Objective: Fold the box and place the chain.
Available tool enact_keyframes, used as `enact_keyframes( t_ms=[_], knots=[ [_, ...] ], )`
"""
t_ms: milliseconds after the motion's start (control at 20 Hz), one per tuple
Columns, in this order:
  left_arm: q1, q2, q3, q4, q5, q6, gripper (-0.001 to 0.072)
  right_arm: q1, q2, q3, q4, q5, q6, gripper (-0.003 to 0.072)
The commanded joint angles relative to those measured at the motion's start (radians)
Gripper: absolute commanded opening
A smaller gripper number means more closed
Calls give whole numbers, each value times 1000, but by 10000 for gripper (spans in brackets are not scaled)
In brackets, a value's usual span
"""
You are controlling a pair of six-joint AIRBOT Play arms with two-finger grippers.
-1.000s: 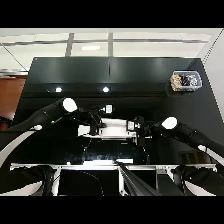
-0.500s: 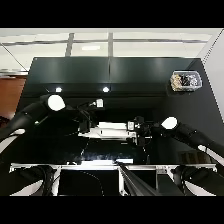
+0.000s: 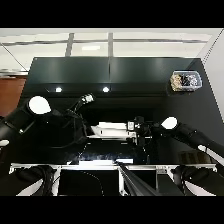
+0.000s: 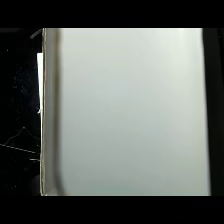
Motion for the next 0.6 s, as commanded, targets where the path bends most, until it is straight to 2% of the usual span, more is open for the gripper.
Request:
enact_keyframes(
  t_ms=[0, 50, 100, 200, 350, 550],
  knots=[
    [-44, 3, -84, -326, 340, -24, 30, 1, 0, 0, 0, 0, 1, 535],
    [-44, -9, -102, -422, 462, -10, 31, 1, 0, 0, 0, 0, 1, 535],
    [-44, -28, -107, -456, 529, 26, 31, 1, 0, 0, 0, 0, 1, 535],
    [-44, -85, -106, -455, 592, 89, 29, 1, 0, 0, 0, 0, 1, 535],
    [-44, -177, -106, -428, 557, 174, 28, 1, 0, 0, 0, 0, 1, 535],
    [-80, -213, -106, -233, 575, 186, 27, 1, 0, 0, 1, -1, 2, 534]
  ],
)
